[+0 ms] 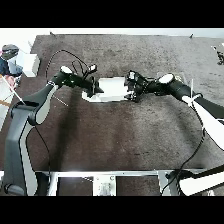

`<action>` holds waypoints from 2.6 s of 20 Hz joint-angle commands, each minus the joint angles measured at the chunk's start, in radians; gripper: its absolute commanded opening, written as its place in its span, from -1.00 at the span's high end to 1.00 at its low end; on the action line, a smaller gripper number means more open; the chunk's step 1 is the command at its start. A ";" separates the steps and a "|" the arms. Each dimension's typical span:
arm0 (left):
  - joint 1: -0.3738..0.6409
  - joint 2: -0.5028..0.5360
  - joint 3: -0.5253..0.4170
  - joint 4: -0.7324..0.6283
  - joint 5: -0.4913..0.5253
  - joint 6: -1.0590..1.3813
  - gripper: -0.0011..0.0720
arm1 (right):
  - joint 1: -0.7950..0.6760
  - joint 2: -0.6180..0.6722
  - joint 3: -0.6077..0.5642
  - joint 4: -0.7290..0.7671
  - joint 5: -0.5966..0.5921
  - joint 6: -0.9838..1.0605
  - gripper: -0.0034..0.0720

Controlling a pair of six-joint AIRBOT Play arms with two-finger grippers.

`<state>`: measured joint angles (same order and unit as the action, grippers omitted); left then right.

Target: Fold the box and place the chain.

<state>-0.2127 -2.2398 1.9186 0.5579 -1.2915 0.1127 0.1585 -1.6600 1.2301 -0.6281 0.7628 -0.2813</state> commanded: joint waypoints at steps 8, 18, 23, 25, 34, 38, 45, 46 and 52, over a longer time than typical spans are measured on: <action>0.000 0.001 0.001 0.000 0.000 0.001 0.94 | -0.040 -0.193 0.245 0.022 0.238 -0.010 -1.00; 0.000 0.001 0.001 0.000 0.001 0.001 0.94 | -0.041 -0.295 0.304 0.019 0.386 0.008 -0.99; 0.000 0.001 0.001 0.000 0.002 0.001 0.94 | -0.041 -0.356 0.361 0.034 0.428 0.009 -0.97; 0.000 0.001 0.001 0.000 0.002 0.001 0.94 | -0.040 -0.383 0.389 0.034 0.460 0.016 -0.97; 0.000 0.001 0.001 0.000 0.002 0.001 0.94 | -0.036 -0.416 0.397 0.034 0.464 0.012 -0.83; 0.000 0.001 0.001 0.000 0.002 0.001 0.94 | -0.036 -0.419 0.397 0.029 0.452 0.012 -0.65; 0.000 0.001 0.001 0.000 0.002 0.001 0.94 | -0.037 -0.419 0.397 0.019 0.426 0.012 -0.25; 0.000 0.001 0.001 0.000 0.002 0.001 0.94 | -0.037 -0.419 0.397 0.019 0.426 0.012 -0.25; 0.000 0.001 0.001 -0.005 0.002 0.000 0.94 | -0.037 -0.419 0.396 0.019 0.426 0.012 -0.25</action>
<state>-0.2131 -2.2398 1.9186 0.5564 -1.2900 0.1139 0.1211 -2.0785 1.6264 -0.6079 1.1954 -0.2703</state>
